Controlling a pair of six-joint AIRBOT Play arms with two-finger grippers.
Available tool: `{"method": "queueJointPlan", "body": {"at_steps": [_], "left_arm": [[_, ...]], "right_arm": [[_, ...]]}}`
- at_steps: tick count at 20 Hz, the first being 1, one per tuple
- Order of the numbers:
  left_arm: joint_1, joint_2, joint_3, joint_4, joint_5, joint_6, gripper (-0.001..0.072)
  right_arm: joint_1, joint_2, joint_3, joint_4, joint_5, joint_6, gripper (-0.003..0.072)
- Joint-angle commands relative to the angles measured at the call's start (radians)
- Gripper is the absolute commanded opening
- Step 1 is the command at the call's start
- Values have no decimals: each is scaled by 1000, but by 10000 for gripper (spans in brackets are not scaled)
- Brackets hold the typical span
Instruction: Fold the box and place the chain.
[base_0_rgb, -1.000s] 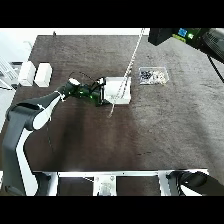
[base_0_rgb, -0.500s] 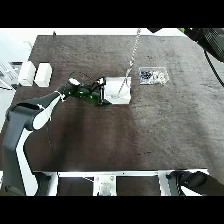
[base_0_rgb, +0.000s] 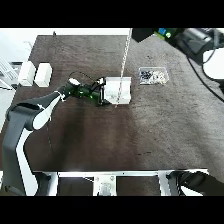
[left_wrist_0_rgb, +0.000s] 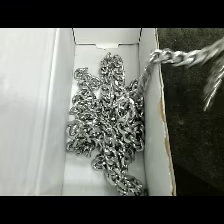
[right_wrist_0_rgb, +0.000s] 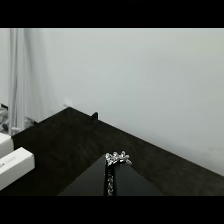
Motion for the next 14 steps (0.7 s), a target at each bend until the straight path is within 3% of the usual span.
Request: {"method": "queueJointPlan", "body": {"at_steps": [1, 8, 14], "left_arm": [[1, -1, 0, 0, 0, 0, 426], [1, -1, 0, 0, 0, 0, 426], [1, -1, 0, 0, 0, 0, 426]], "right_arm": [[2, -37, -3, 3, -5, 5, 8], [1, -36, 87, -2, -39, -39, 7], [-16, -47, 97, -1, -51, -63, 8]]}}
